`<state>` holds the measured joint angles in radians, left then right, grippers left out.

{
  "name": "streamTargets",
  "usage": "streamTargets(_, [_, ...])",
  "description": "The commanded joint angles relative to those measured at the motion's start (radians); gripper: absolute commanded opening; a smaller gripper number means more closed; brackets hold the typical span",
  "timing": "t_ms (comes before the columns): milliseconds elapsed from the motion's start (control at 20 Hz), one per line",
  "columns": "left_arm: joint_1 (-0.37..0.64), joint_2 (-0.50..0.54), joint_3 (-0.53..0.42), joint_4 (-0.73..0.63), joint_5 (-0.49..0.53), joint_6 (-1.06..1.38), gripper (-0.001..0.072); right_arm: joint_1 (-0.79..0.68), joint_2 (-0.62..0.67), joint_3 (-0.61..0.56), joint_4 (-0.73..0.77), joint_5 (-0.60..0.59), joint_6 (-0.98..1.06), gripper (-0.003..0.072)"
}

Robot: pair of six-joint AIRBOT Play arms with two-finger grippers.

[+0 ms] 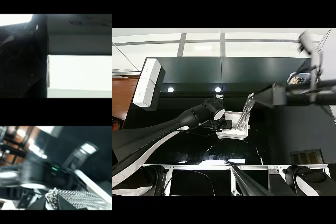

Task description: Fold the box and place the chain.

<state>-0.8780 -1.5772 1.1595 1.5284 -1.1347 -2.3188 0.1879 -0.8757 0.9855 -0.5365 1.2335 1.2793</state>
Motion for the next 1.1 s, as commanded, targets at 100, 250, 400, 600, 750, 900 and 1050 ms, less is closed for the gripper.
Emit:
streamTargets(100, [0.000, 0.000, 0.000, 0.000, -0.001, 0.000, 0.0030, 0.084, -0.001, -0.286, -0.037, -0.172, 0.000, 0.0005])
streamTargets(250, [0.001, 0.000, 0.000, 0.000, 0.001, 0.000, 0.0031, 0.148, -0.009, -0.356, -0.041, -0.241, 0.003, 0.0005])
streamTargets(400, [0.001, 0.000, 0.000, 0.000, 0.000, 0.000, 0.0030, 0.195, -0.027, -0.385, -0.044, -0.323, 0.004, 0.0008])
streamTargets(600, [0.000, 0.000, 0.000, 0.000, 0.000, 0.000, 0.0030, 0.105, -0.031, -0.351, -0.076, -0.252, -0.005, 0.0440])
streamTargets(750, [0.001, 0.000, 0.000, 0.000, 0.000, 0.000, 0.0031, -0.099, 0.003, -0.313, -0.211, -0.027, -0.087, 0.0440])
streamTargets(900, [0.000, 0.000, 0.000, 0.000, 0.002, 0.000, 0.0031, -0.239, 0.027, -0.352, -0.395, -0.013, -0.271, 0.0440])
streamTargets(1050, [0.001, 0.000, 0.000, 0.000, 0.006, 0.000, 0.0030, -0.229, 0.023, -0.517, -0.359, -0.278, -0.365, 0.0440])
